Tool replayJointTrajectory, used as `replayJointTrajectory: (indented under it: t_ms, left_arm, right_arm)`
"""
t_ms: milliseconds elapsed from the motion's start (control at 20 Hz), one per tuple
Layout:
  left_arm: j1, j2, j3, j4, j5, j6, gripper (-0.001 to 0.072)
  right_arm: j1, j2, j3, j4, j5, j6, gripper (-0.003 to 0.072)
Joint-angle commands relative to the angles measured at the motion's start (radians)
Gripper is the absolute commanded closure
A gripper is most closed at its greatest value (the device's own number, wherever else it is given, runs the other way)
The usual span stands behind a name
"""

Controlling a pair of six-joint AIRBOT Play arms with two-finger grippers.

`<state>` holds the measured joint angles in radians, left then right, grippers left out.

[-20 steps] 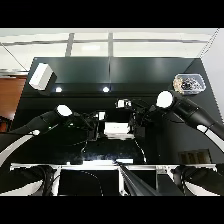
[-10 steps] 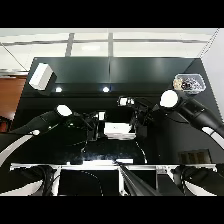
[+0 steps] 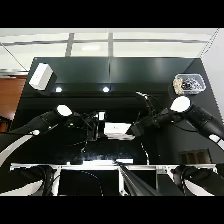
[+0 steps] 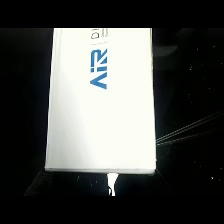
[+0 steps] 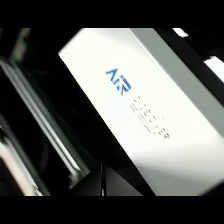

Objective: Fold the box and place the chain.

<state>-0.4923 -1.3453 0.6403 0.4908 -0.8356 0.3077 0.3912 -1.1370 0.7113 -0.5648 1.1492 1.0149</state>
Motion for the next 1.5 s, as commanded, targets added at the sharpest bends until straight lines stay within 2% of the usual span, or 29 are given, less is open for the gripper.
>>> replayJointTrajectory:
  t_ms: [0, 300, 800, 1250, 1350, 1450]
  left_arm:
    - [-0.001, -0.001, 0.001, 0.000, 0.002, -0.001, 0.0311]
    - [-0.001, -0.001, 0.001, 0.000, 0.002, -0.001, 0.0311]
    - [-0.001, -0.001, 0.001, 0.000, 0.002, -0.001, 0.0311]
    - [-0.001, -0.001, 0.001, 0.000, 0.001, -0.001, 0.0311]
    - [-0.001, -0.001, 0.001, 0.000, 0.000, -0.001, 0.0310]
    - [-0.001, -0.001, 0.001, -0.002, -0.009, -0.001, 0.0311]
  right_arm:
    - [-0.005, -0.044, -0.068, 0.214, -0.094, 0.047, 0.0679]
    - [0.004, -0.119, -0.068, 0.163, -0.127, 0.055, 0.0679]
    - [0.004, -0.122, -0.068, 0.087, -0.169, 0.066, 0.0679]
    - [0.004, -0.122, -0.068, 0.085, -0.190, 0.066, 0.0679]
    - [0.003, -0.121, -0.065, 0.096, -0.167, 0.064, 0.0679]
    - [-0.021, -0.115, -0.021, 0.102, -0.029, 0.032, 0.0679]
